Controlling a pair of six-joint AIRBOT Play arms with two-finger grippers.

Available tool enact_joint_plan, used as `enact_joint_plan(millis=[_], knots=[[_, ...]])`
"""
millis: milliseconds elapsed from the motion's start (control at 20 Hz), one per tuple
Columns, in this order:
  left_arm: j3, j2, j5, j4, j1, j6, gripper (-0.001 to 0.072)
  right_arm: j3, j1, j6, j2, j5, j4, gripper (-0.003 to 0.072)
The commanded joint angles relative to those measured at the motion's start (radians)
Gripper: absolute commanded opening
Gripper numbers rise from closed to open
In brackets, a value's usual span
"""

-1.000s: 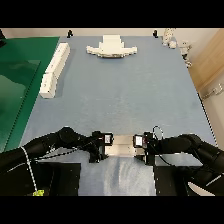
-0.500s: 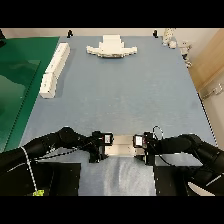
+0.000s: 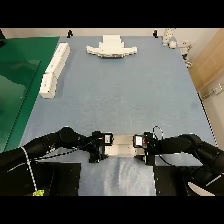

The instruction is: Fold the box.

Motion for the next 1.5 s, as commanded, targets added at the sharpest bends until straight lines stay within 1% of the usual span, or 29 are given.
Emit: enact_joint_plan(millis=[0,50,150,200,300,400,500,650,700,800,850,900,950,1000,1050,1100,1150,1200,1250,1350,1450], knots=[[0.0,0.001,0.0,0.0,0.0,0.001,0.0518,0.001,0.001,0.0,-0.001,0.001,0.0,0.0539],[0.0,0.001,0.0,0.0,0.0,0.0,0.0518,0.001,0.001,0.0,-0.001,0.001,0.0,0.0558],[0.0,0.001,0.0,0.0,0.0,0.001,0.0518,0.002,0.001,0.002,0.0,0.001,0.0,0.0566],[0.0,0.001,0.0,0.0,0.0,0.0,0.0518,0.004,0.001,0.014,0.0,0.0,-0.002,0.072],[0.0,0.001,0.0,0.0,0.0,0.001,0.0518,0.018,0.001,0.078,0.001,-0.016,-0.028,0.072],[0.0,0.001,0.0,0.0,0.0,0.001,0.0518,0.051,0.001,0.187,0.001,-0.077,-0.101,0.072],[0.0,0.001,0.0,0.0,0.0,0.001,0.0518,0.095,0.001,0.336,0.001,-0.183,-0.209,0.072],[0.0,0.001,0.0,0.0,0.0,0.001,0.0518,0.181,0.001,0.574,0.001,-0.433,-0.368,0.072],[0.0,0.001,0.0,0.0,0.0,0.001,0.0518,0.217,0.001,0.689,0.001,-0.533,-0.425,0.072],[0.0,0.001,0.0,0.0,0.0,0.001,0.0518,0.288,0.001,0.992,0.0,-0.709,-0.512,0.072],[0.0,0.001,0.0,0.0,0.0,0.001,0.0518,0.315,0.001,1.115,0.0,-0.768,-0.52,0.072],[0.0,0.001,0.0,0.0,0.0,0.001,0.0518,0.334,0.001,1.22,0.0,-0.794,-0.479,0.072],[0.0,0.001,0.0,0.0,0.0,0.001,0.0518,0.34,0.001,1.297,0.0,-0.775,-0.375,0.0681],[0.0,0.001,0.0,0.0,0.0,0.001,0.0518,0.339,0.001,1.318,-0.001,-0.703,-0.209,0.0575],[0.0,0.001,0.0,0.0,0.0,0.0,0.0518,0.336,0.003,1.318,-0.002,-0.575,-0.038,0.0482],[0.0,0.001,0.0,0.0,0.0,0.001,0.0518,0.336,0.012,1.318,-0.002,-0.43,0.068,0.0391],[0.0,0.001,0.0,0.0,0.0,0.0,0.0518,0.336,0.031,1.337,-0.002,-0.279,0.124,0.024],[0.0,0.001,0.0,0.0,0.0,0.001,0.0518,0.336,0.051,1.376,-0.003,-0.154,0.123,0.0061],[0.0,0.001,0.0,0.0,0.0,0.0,0.0518,0.336,0.061,1.386,-0.011,-0.049,0.118,0.0009],[0.0,0.001,0.0,0.0,0.0,0.0,0.0518,0.336,0.063,1.386,-0.045,0.101,0.091,0.0],[0.0,0.001,0.0,0.0,0.0,0.0,0.0518,0.336,0.063,1.39,-0.106,0.158,0.039,0.0]])
